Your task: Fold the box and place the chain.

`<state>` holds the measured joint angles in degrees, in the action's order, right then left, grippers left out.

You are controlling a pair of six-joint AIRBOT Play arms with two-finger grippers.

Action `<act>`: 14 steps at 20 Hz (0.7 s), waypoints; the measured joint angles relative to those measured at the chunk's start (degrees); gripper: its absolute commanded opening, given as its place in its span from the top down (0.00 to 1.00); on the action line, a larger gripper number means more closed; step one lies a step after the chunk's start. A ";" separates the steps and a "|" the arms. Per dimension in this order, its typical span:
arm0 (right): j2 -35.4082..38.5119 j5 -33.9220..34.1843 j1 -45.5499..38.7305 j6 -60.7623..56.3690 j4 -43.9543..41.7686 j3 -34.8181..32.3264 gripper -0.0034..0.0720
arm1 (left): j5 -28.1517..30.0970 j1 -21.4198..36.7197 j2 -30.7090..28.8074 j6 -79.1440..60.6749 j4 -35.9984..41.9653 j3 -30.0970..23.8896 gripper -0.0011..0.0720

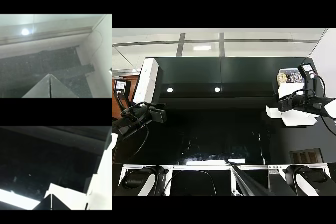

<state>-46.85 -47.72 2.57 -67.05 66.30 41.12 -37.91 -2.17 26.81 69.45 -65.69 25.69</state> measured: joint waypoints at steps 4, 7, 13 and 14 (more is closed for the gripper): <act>0.00 0.00 0.00 0.00 -0.02 0.00 0.93 | 0.00 0.00 0.00 0.00 0.02 0.00 0.95; -0.04 2.86 0.00 0.00 -1.31 0.00 0.93 | 0.94 -0.09 0.00 -0.02 0.20 0.00 0.95; -2.21 22.88 0.02 -0.02 -15.98 0.00 0.93 | 11.26 -0.20 3.23 0.00 2.40 -0.09 0.00; -3.45 26.38 0.00 -0.04 -16.79 0.00 0.58 | 13.18 -0.20 4.96 0.17 3.54 0.11 0.00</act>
